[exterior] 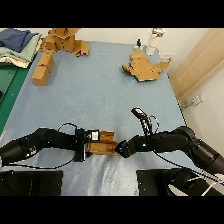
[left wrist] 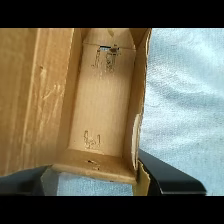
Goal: Fold the box.
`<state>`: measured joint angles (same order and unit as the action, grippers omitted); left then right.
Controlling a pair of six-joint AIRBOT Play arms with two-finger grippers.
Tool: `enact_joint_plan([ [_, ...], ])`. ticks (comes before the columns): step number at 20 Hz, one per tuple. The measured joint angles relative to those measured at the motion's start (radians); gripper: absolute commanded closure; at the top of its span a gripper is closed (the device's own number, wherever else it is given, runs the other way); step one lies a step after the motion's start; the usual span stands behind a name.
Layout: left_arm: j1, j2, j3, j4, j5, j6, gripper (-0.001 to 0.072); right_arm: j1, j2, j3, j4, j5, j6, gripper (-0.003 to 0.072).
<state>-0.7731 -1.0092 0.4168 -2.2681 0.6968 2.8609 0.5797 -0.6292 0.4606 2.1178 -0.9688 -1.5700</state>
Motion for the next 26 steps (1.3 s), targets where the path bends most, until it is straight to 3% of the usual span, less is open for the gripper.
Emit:
enact_joint_plan([
  [8,0.0,0.0,0.0,-0.011,0.002,-0.002,0.0236,0.0,0.0,0.0,0.0,0.001,0.008,-0.001],
  [9,0.0,0.0,0.0,-0.015,0.002,-0.003,0.0236,0.0,-0.001,0.0,0.0,0.005,0.015,0.0021],
  [10,0.0,0.0,0.0,-0.02,0.002,-0.003,0.0236,0.0,-0.001,0.0,0.0,0.013,0.032,0.02],
  [12,0.0,-0.002,0.0,-0.027,0.002,-0.004,0.0236,0.0,-0.001,0.0,0.01,0.043,0.085,0.0629],
  [13,0.0,-0.002,0.0,-0.03,0.002,-0.005,0.0236,0.0,-0.001,0.002,0.023,0.064,0.107,0.0672],
  [18,0.0,-0.002,0.0,-0.034,0.002,-0.006,0.0236,0.0,-0.066,0.05,0.083,0.16,0.131,0.0683],
  [26,0.0,-0.002,0.0,-0.036,0.002,-0.006,0.0236,0.0,-0.404,0.187,0.116,0.226,0.021,0.0684],
])
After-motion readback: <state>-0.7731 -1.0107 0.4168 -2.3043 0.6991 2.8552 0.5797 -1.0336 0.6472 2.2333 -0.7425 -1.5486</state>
